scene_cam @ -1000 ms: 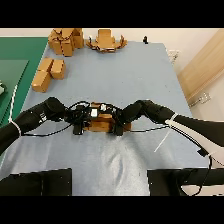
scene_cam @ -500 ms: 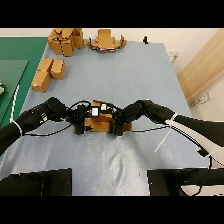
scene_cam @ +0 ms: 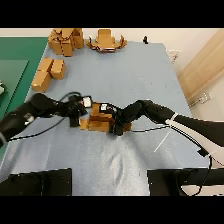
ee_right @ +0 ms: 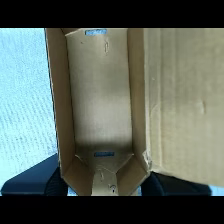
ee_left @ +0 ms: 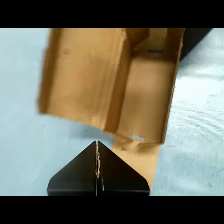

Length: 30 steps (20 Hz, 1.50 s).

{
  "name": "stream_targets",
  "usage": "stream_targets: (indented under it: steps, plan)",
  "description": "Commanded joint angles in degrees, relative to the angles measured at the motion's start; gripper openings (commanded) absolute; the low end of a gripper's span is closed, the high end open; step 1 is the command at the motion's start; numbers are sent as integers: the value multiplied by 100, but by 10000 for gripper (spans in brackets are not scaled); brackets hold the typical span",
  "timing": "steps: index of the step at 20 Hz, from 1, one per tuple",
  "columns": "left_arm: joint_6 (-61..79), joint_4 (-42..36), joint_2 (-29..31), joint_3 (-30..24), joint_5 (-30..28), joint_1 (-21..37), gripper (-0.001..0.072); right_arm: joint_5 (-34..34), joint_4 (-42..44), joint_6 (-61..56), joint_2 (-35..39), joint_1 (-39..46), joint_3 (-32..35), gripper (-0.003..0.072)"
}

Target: Fold the box.

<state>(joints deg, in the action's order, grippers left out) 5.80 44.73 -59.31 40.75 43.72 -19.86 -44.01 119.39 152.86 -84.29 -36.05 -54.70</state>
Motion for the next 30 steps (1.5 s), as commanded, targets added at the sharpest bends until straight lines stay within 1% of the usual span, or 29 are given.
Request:
stream_targets:
  steps: [1,3,4,5,6,7,8,10,12,13,15,17,19,21,23,26,28,30]
  plan:
    - [-1445,-175,817,4,286,994,12,-4,0,-2,-2,-2,2,6]
    - [-3084,33,994,4,382,1941,12,-4,0,-2,-2,-2,2,6]
    - [-4070,393,944,0,579,2361,12,-4,4,-4,-2,-2,2,6]
    - [-5016,874,817,-2,868,2625,12,-7,4,-4,-2,-2,2,6]
    - [-5663,1257,581,-7,1298,2763,12,-2,4,-4,-2,-2,2,6]
    - [-5742,1309,267,-15,1731,2767,12,0,4,-2,-2,-2,2,6]
    - [-5650,1161,-33,-24,1904,2660,12,-2,4,-4,-2,-2,2,6]
    - [-5366,680,-581,-15,1770,2240,13,-7,35,-7,-2,-7,2,6]
    - [-5160,321,-1117,24,1954,1810,13,-2,74,-4,-2,-7,2,6]
    - [-5160,170,-1357,42,2109,1626,13,-2,68,-4,-2,-7,2,6]
    - [-5128,-98,-1661,42,2120,1314,14,-7,68,-4,-2,-7,2,6]
    - [-4972,-192,-1733,44,2006,1021,13,-9,87,-4,-2,-7,2,7]
    - [-4905,-195,-1731,136,1937,855,15,-2,85,-4,-2,-7,2,6]
    - [-4745,-275,-1655,289,2009,870,17,-20,85,-4,-2,-7,2,6]
    - [-4406,-472,-1447,413,2199,1014,18,-94,87,-4,-2,-9,2,6]
    - [-4113,-846,-1239,442,2398,1207,18,-129,85,-4,-2,-7,2,6]
    - [-3851,-1196,-1246,400,2457,1169,19,-162,90,-4,-2,-9,2,7]
    - [-3709,-1364,-1246,382,2424,1080,19,-199,92,-4,-2,-9,2,6]
